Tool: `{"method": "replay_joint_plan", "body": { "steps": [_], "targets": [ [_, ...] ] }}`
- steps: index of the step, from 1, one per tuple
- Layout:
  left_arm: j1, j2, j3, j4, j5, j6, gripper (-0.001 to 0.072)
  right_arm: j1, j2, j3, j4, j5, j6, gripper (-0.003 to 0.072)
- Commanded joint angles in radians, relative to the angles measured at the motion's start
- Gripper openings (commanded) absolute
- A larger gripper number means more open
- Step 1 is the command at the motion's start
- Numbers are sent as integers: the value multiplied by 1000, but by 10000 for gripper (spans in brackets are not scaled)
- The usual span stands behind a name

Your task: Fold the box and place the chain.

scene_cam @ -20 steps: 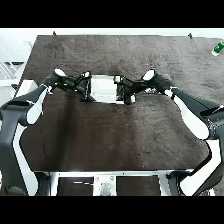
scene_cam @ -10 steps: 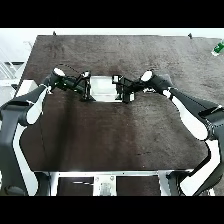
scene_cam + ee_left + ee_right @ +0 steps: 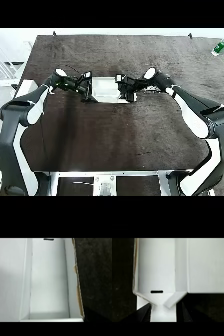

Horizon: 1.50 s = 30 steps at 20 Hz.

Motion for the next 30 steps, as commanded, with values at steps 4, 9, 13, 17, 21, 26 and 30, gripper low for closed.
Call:
{"method": "replay_joint_plan", "body": {
  "steps": [4, 9, 13, 17, 21, 26, 30],
  "targets": [
    [3, 0, 1, 5, 7, -1, 510, -13, 0, 19, 43, 123, -4, 400],
    [3, 0, 1, 5, 7, -1, 510, -10, 0, 19, 50, 87, -4, 401],
    [3, 0, 1, 5, 7, -1, 510, -6, 0, 19, 77, 67, -4, 392],
    [3, 0, 1, 5, 7, -1, 510, -6, 0, 19, 63, 27, -4, 394],
    [3, 0, 1, 5, 7, -1, 510, 10, -3, 19, 77, 4, -31, 312],
    [3, 0, 1, 5, 7, -1, 510, 39, -35, 19, 158, -5, -64, 263],
    [3, 0, 1, 5, 7, -2, 510, 41, -56, 19, 203, -35, -64, 275]
  ]
}}
